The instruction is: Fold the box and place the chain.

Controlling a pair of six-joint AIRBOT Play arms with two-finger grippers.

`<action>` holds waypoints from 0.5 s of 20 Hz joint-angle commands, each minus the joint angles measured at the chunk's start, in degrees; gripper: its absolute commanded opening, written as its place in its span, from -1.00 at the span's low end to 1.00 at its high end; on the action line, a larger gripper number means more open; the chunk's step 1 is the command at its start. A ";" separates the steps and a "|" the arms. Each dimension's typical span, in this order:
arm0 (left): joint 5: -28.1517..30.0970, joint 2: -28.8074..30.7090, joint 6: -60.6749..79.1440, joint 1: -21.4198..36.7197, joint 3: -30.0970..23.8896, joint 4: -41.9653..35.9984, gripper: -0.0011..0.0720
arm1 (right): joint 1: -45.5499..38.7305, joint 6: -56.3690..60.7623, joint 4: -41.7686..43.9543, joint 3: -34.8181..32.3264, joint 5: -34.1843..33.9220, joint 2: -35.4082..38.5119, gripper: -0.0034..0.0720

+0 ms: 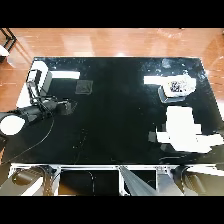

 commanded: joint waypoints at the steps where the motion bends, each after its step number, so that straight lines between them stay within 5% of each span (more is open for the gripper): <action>1: -1.25 -0.04 0.00 0.00 0.00 -2.25 0.77 | 1.18 -1.27 1.95 -0.22 2.38 -3.17 0.92; 7: -2.16 -0.04 0.00 0.00 0.00 -2.34 0.76 | 1.25 -1.27 1.92 -0.31 3.89 -4.85 0.92; 9: -2.10 -0.04 0.02 0.02 0.00 -2.29 0.77 | 1.25 -1.27 1.86 -1.03 4.48 -4.85 0.22; 10: -2.10 -0.04 0.02 0.02 0.00 -2.27 0.76 | 1.25 -1.27 1.64 -1.53 4.48 -4.85 0.22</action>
